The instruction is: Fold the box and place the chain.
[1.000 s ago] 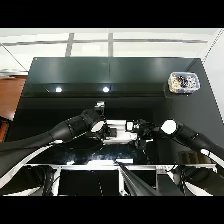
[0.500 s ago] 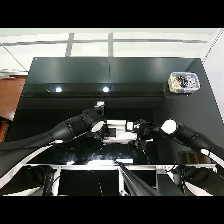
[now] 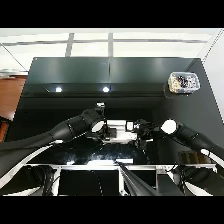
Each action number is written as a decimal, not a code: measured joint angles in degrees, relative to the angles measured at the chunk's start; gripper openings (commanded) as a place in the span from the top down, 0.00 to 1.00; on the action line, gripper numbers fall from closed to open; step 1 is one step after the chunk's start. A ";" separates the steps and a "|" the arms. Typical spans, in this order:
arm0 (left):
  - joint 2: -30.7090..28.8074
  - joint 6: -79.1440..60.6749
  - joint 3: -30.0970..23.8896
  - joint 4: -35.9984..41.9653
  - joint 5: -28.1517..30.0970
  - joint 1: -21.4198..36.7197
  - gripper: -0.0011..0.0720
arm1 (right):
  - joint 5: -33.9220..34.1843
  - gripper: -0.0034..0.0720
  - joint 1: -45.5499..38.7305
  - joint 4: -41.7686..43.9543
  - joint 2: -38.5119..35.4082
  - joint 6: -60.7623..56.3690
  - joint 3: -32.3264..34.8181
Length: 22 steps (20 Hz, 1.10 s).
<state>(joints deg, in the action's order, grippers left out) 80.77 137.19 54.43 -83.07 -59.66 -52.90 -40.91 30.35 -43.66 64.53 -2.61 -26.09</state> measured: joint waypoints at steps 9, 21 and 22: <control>0.00 1.20 0.00 -0.66 -1.97 0.04 0.55 | -0.04 0.55 0.00 0.04 0.02 -0.11 0.00; 0.07 1.16 0.00 -0.09 1.38 0.00 0.94 | -0.09 0.03 0.00 0.04 0.00 -0.17 0.00; 0.04 0.74 0.00 0.44 2.84 0.04 0.94 | -0.33 0.03 0.00 0.07 0.00 -0.15 0.00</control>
<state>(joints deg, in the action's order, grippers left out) 80.82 137.93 54.43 -82.63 -56.82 -52.86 -41.23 30.35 -43.59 64.53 -2.76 -26.09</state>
